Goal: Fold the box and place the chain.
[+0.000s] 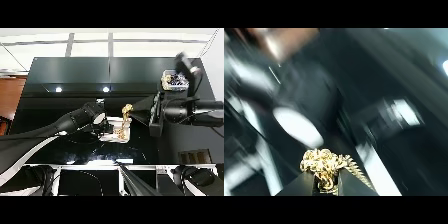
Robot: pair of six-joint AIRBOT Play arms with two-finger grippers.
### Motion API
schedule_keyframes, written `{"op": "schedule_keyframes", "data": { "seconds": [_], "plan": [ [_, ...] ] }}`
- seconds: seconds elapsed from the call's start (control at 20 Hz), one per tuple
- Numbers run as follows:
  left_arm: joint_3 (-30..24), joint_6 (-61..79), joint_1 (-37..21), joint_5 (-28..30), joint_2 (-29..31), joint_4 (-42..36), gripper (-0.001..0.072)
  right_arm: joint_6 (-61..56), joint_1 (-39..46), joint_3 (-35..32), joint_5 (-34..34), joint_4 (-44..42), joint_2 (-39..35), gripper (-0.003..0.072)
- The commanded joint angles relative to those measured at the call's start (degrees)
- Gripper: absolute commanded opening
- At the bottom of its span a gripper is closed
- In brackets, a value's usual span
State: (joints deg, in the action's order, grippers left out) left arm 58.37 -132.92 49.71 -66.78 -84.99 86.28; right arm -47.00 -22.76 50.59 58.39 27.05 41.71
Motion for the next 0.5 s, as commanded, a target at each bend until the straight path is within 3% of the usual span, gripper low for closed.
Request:
{"op": "schedule_keyframes", "data": {
  "seconds": [0.0,0.45],
  "plan": [
    [0.0,0.0,0.0,0.1,0.0,0.0,0.0031,-1.0,0.0,2.1,-1.2,-7.0,-0.1,0.0014],
    [0.0,0.0,0.0,0.1,0.0,0.0,0.0031,-2.1,-0.3,1.3,3.5,-1.3,4.1,0.0014]
  ]
}}
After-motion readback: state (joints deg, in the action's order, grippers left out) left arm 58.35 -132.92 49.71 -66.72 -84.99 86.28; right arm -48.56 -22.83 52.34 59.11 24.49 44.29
